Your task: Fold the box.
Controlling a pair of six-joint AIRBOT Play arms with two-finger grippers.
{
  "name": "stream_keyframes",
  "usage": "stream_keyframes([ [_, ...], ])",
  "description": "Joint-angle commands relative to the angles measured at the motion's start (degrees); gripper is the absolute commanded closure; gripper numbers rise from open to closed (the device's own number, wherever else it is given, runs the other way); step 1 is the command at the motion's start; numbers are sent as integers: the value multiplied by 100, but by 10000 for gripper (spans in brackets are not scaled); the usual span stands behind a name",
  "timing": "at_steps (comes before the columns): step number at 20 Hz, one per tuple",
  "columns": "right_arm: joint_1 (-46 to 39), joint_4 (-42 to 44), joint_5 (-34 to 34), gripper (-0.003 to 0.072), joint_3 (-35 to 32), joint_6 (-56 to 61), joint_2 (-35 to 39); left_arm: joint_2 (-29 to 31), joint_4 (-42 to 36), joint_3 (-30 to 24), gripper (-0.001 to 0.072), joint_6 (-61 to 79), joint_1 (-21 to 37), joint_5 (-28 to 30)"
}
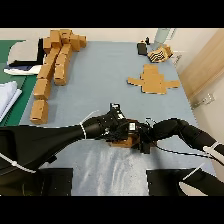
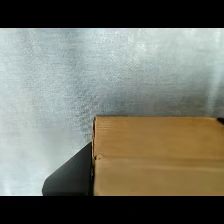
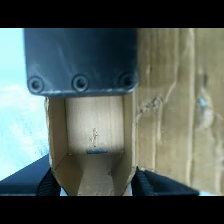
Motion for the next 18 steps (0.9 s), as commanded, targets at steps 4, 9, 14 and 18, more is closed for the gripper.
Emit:
stream_keyframes([
  [4,0,4,9,175,2,-4,2,-61,-114,9,692,26,-42,44],
  [9,0,4,9,175,2,-4,2,-61,-485,11,34,28,-42,35],
  [14,0,4,9,175,2,-4,2,-24,-715,122,34,33,44,-293],
  [18,0,4,9,175,2,-2,2,-15,-680,214,89,57,179,-212],
])
